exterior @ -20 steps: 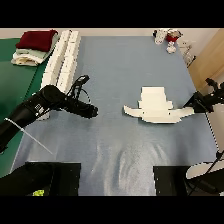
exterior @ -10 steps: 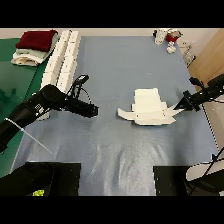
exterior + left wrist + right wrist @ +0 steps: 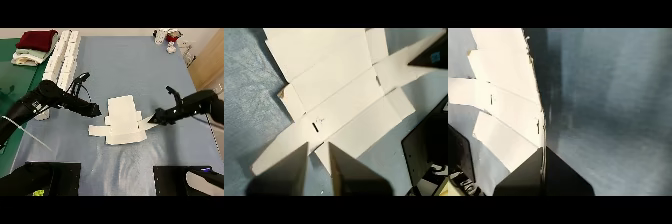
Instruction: Fold the box.
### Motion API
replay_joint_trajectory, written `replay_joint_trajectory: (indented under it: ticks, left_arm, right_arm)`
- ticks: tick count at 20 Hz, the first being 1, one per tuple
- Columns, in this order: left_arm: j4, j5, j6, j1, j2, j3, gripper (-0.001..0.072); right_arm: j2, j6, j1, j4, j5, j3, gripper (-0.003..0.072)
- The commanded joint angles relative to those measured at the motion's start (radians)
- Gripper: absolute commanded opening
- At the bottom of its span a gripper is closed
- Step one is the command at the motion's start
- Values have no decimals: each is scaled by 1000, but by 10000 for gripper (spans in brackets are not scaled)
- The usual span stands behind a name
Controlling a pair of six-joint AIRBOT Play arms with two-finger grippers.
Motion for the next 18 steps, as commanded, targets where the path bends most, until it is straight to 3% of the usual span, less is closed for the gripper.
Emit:
replay_joint_trajectory:
  ticks: [1,5,9,13,18]
  left_arm:
    - [-6,-37,-10,50,0,14,371]
    - [-6,-97,0,148,-3,14,371]
    - [-23,-121,79,202,-76,13,370]
    - [-246,-139,328,202,-264,27,353]
    - [-394,-266,532,182,-520,155,352]
  right_arm:
    - [271,34,160,18,271,-241,3]
    - [437,41,200,-18,331,-339,3]
    - [458,43,201,-25,324,-358,3]
    - [458,42,201,-26,321,-358,3]
    - [458,42,201,-27,301,-358,3]
